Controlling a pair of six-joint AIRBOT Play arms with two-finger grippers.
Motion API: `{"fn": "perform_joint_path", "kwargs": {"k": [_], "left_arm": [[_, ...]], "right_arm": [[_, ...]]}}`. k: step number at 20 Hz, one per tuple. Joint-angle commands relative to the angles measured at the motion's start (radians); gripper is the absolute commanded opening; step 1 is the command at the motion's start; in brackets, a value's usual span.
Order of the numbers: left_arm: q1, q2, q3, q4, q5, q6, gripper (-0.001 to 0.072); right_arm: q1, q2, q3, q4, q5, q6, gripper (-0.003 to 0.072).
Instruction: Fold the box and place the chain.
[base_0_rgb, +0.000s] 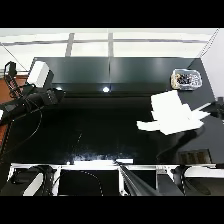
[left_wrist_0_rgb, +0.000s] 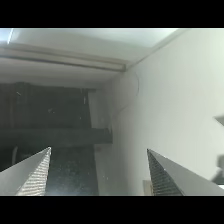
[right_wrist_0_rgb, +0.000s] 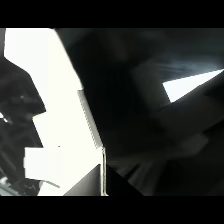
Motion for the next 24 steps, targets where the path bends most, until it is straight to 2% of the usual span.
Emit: {"fn": "perform_joint_path", "kwargs": {"k": [1,4,7,10,12,15,18,20,22,24], "left_arm": [[-0.001,0.000,0.000,0.003,-0.023,0.008,0.0703],[-0.001,0.000,0.000,0.003,-0.025,0.008,0.0703],[-0.001,0.000,0.000,0.003,-0.027,0.008,0.0703],[-0.004,-0.004,0.000,0.004,-0.072,0.035,0.0703],[-0.032,-0.020,0.000,0.006,-0.110,0.053,0.0704],[-0.121,-0.063,0.000,0.006,-0.107,0.052,0.0704],[-0.209,-0.150,0.000,0.005,-0.065,-0.006,0.0704],[-0.238,-0.231,0.001,-0.006,-0.054,-0.046,0.0703],[-0.252,-0.322,0.001,-0.079,-0.074,-0.050,0.0704],[-0.242,-0.419,0.002,-0.218,-0.158,0.016,0.0704]], "right_arm": [[0.259,0.162,-0.113,0.063,-0.206,0.106,0.0006],[0.512,0.346,-0.217,0.124,-0.476,0.189,0.0007],[0.764,0.547,-0.370,0.143,-0.745,0.192,0.0007],[0.964,0.713,-0.550,0.145,-0.998,0.190,0.0008],[1.061,0.806,-0.662,0.145,-1.110,0.189,0.0008],[1.183,0.905,-0.790,0.107,-1.219,0.185,0.0008],[1.278,0.912,-0.871,0.047,-1.305,0.185,0.0008],[1.299,0.912,-0.898,0.048,-1.313,0.187,0.0008],[1.303,0.913,-0.903,0.050,-1.299,0.192,0.0008],[1.302,0.913,-0.903,0.050,-1.299,0.193,0.0008]]}}
